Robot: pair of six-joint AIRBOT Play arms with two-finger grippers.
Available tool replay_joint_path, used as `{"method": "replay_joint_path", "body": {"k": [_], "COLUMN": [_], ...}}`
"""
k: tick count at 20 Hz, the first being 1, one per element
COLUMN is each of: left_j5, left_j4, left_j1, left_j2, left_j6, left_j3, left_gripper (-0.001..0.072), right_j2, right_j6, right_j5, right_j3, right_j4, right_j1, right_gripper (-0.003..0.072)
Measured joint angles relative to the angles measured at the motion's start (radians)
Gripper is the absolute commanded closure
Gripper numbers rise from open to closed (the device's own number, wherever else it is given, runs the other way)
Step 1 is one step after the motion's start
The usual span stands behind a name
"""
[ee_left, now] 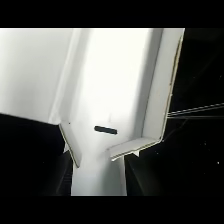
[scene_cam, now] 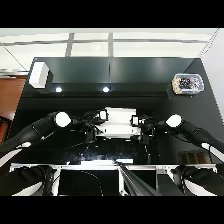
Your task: Fold the box and place the chain.
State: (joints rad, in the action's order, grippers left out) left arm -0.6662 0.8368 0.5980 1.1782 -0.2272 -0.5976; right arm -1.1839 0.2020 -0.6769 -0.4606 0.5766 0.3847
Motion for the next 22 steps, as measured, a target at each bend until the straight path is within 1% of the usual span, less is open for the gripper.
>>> {"method": "replay_joint_path", "body": {"k": [1,3,7,13,15,16,17,18,19,20,21,22], "left_j5": [0.002,0.004,0.021,0.053,0.058,0.058,0.058,0.058,0.061,0.067,0.07,0.069], "left_j4": [-0.002,-0.008,-0.051,-0.233,-0.268,-0.282,-0.291,-0.297,-0.301,-0.304,-0.306,-0.307], "left_j1": [0.009,0.027,0.045,0.063,0.068,0.068,0.068,0.067,0.067,0.066,0.066,0.066], "left_j2": [0.002,0.005,0.01,0.057,0.07,0.074,0.077,0.079,0.08,0.082,0.083,0.084], "left_j6": [0.013,0.031,0.048,0.085,0.101,0.106,0.111,0.114,0.117,0.121,0.121,0.121], "left_j3": [0.0,0.0,0.0,0.0,0.0,0.0,0.0,0.0,0.0,0.0,0.0,0.0], "left_gripper": [0.0379,0.0502,0.0509,0.0509,0.0513,0.0551,0.0544,0.0459,0.0319,0.0296,0.0296,0.0376], "right_j2": [0.0,0.0,0.0,0.0,0.0,0.0,0.0,0.0,0.0,0.0,0.0,0.0], "right_j6": [0.0,0.0,0.0,0.0,0.0,0.0,0.0,0.0,0.0,0.001,0.001,0.001], "right_j5": [0.0,0.0,0.0,-0.001,-0.001,-0.001,-0.001,-0.001,-0.001,-0.002,-0.002,-0.002], "right_j3": [0.0,0.0,0.0,0.0,0.0,0.0,0.0,0.0,0.0,0.0,0.0,0.0], "right_j4": [0.0,0.0,0.0,0.001,0.001,0.001,0.001,0.0,0.0,0.002,0.002,0.002], "right_j1": [0.0,0.0,0.0,0.0,0.0,0.0,0.0,0.0,0.0,0.0,0.0,0.0], "right_gripper": [0.0483,0.0483,0.0482,0.0482,0.0482,0.0482,0.0483,0.0482,0.0482,0.0482,0.0483,0.0482]}}
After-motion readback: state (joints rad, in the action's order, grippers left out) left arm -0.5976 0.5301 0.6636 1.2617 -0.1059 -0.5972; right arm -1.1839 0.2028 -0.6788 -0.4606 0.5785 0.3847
